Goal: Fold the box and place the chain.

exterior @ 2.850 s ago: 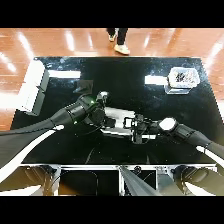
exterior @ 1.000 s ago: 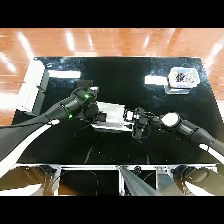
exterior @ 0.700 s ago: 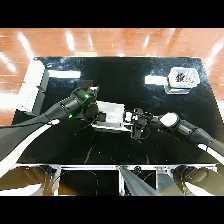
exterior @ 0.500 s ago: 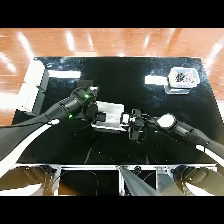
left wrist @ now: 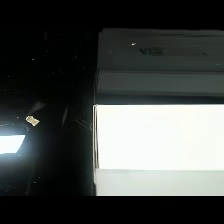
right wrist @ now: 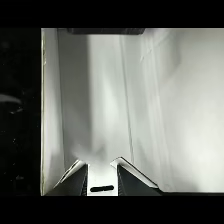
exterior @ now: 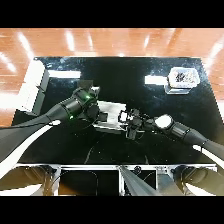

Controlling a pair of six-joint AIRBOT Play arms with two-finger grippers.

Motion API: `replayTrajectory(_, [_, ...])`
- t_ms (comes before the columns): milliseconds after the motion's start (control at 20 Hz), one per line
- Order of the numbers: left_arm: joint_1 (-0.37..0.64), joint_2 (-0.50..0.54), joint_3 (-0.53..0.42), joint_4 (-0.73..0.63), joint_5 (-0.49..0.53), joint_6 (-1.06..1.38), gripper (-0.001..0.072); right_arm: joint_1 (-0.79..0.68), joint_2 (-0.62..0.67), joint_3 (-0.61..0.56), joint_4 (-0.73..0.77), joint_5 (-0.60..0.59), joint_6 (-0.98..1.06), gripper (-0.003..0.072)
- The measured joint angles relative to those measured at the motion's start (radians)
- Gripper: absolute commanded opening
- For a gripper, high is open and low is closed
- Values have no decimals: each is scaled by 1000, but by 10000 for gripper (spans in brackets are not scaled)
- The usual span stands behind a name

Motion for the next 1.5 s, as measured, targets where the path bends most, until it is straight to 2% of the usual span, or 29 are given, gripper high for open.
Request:
replayTrajectory(100, [-1,0,0,-1,-2,0,22,1,-5,0,17,-2,-3,426])
replayTrajectory(500, [-2,0,0,-2,-5,0,22,1,-15,1,36,-5,-6,408])
replayTrajectory(550, [-2,0,0,-1,-5,0,22,1,-16,1,37,-5,-7,272])
replayTrajectory(600, [-2,0,0,-2,-5,0,22,1,-16,1,36,-7,-7,238])
replayTrajectory(650, [-2,0,0,-4,-6,0,22,1,-16,1,36,-7,-7,276])
replayTrajectory(950, [-2,0,0,-3,-6,0,22,1,-16,1,36,-6,-7,288])
replayTrajectory(1000, [-2,0,0,-2,-6,0,22,1,-16,1,36,-6,-7,507])
replayTrajectory(1050, [-2,0,0,-2,-7,0,22,1,-16,1,36,-4,-7,601])
replayTrajectory(1150, [-2,0,0,-2,-6,1,22,1,-16,1,35,-4,-11,597])
replayTrajectory(1200, [-2,0,0,-2,-7,1,22,1,-16,1,35,-4,-10,472])
replayTrajectory(1250, [-2,0,0,-2,-6,0,22,1,-16,1,35,-5,-6,299])
replayTrajectory(1300, [-2,0,0,0,-4,0,22,1,-16,1,35,-9,-7,63])
replayTrajectory(1350, [-2,0,0,-1,-5,0,22,1,-16,1,34,-8,-7,9])
replayTrajectory(1500, [-2,0,0,-3,-6,0,22,1,-16,1,24,-7,-5,9])
